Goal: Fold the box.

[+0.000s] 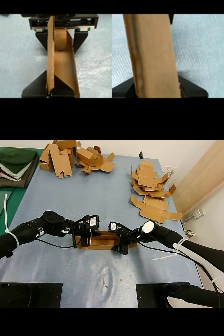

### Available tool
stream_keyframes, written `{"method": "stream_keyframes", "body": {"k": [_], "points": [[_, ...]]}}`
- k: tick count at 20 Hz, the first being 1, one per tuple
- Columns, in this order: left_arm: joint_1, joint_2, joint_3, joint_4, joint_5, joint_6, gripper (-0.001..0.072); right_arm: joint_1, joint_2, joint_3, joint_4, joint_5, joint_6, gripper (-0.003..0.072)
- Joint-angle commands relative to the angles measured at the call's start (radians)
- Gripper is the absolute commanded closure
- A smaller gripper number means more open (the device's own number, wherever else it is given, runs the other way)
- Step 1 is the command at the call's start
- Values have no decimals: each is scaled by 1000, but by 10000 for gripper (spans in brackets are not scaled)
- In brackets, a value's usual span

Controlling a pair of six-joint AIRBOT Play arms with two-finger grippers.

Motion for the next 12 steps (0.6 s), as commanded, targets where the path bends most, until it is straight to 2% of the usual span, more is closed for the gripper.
{"method": "stream_keyframes", "body": {"k": [1,8,12], "points": [[0,1,1,-24,0,0,694,1,0,1,2,1,0,170],[0,0,0,-25,-11,-6,693,1,0,1,2,1,0,170],[0,2,0,-24,3,-180,692,1,0,1,2,1,1,170]]}}
